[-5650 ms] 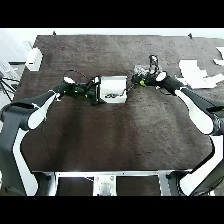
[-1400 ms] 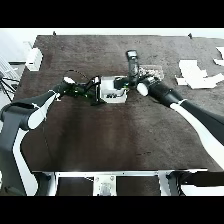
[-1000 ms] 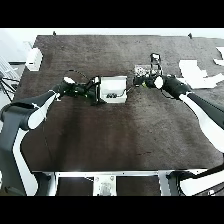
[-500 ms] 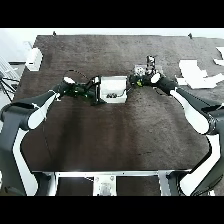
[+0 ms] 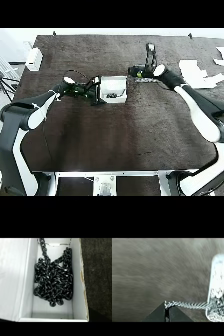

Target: Fold the box and place the chain.

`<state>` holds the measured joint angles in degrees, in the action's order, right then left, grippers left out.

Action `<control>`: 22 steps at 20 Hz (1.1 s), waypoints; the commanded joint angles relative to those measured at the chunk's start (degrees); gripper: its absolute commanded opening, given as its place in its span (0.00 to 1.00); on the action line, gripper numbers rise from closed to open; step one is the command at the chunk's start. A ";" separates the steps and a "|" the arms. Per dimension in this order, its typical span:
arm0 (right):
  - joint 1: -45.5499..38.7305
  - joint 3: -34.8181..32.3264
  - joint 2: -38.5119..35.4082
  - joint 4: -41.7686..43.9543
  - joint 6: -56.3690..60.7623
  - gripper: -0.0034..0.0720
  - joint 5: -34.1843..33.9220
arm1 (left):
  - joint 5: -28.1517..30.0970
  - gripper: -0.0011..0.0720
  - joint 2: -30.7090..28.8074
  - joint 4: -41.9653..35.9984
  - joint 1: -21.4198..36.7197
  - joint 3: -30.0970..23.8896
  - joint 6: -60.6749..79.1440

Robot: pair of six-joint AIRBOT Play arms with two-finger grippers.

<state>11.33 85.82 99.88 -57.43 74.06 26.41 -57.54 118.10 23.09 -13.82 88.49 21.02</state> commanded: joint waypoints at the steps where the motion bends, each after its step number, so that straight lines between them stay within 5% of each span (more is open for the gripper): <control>1: 1.03 0.11 -10.40 -7.69 1.55 0.05 7.19 | 0.00 0.71 0.00 0.02 0.04 -0.02 0.00; 9: 9.99 0.11 -27.47 -29.79 14.82 0.05 17.73 | 0.00 0.71 0.00 0.00 0.04 -0.02 0.02; 22: 20.09 -1.62 -26.43 -32.61 20.48 0.05 16.37 | 0.00 0.71 0.00 0.02 0.04 -0.02 0.00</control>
<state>30.74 84.95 72.20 -89.78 93.17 43.42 -57.54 118.08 23.09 -13.82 88.49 21.02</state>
